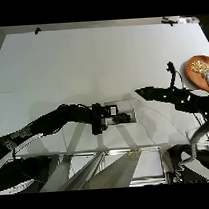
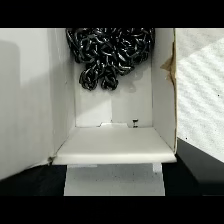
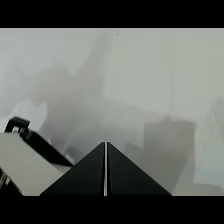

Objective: Fold the box and place the chain.

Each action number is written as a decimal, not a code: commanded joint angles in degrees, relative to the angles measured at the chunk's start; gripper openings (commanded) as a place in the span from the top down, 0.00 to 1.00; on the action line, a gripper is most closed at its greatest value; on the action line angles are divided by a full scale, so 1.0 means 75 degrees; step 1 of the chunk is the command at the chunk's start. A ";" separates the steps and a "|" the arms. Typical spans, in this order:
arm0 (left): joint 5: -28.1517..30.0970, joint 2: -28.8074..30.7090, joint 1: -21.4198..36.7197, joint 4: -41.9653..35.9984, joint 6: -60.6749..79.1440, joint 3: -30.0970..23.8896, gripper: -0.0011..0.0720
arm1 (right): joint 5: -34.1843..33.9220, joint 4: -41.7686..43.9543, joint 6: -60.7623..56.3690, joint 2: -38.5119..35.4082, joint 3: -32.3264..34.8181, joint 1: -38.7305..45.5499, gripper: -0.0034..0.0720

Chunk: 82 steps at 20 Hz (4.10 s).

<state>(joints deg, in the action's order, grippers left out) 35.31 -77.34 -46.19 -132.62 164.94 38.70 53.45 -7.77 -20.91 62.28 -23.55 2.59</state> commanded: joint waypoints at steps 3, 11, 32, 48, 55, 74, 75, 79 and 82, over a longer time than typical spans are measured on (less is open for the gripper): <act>0.0003 0.0003 0.0003 0.0000 0.0003 0.0009 0.97 | 0.0055 -0.0172 0.0163 0.0102 -0.0082 -0.0697 0.95; 0.0000 0.0003 0.0006 0.0000 0.0003 0.0009 0.97 | 0.0519 -0.2200 -0.0236 0.0090 -0.0262 -0.1218 0.95; 0.0000 0.0003 0.0003 0.0003 0.0003 0.0009 0.97 | 0.0539 -0.6991 -0.1020 -0.0828 -0.1547 -0.3736 0.53; 0.0000 0.0003 0.0003 0.0000 0.0003 0.0009 0.97 | 0.0460 -0.8510 -0.1652 -0.1886 -0.1897 -0.5598 0.55; 0.0003 0.0003 0.0003 0.0000 0.0003 0.0009 0.97 | -0.0659 -0.8970 -0.2337 -0.1827 -0.1897 -0.6304 0.58; 0.0000 0.0006 0.0003 0.0000 0.0003 0.0009 0.97 | -0.1072 -0.8740 -0.2436 -0.0764 -0.1894 -0.6301 0.57; 0.0000 0.0003 0.0006 0.0000 0.0003 0.0009 0.97 | -0.1070 -0.8740 -0.2436 -0.0766 -0.1894 -0.6301 0.57; 0.0000 0.0003 0.0003 0.0000 0.0003 0.0009 0.97 | -0.1032 -0.8734 -0.2439 -0.0810 -0.1906 -0.6100 0.57; 0.0003 0.0003 0.0003 0.0000 0.0003 0.0009 0.97 | -0.1011 -0.8737 -0.2436 -0.0813 -0.1906 -0.5986 0.57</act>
<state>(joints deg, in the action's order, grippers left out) 35.07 -77.34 -46.15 -132.64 164.88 38.72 45.84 -73.01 -39.20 56.25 -37.78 -43.00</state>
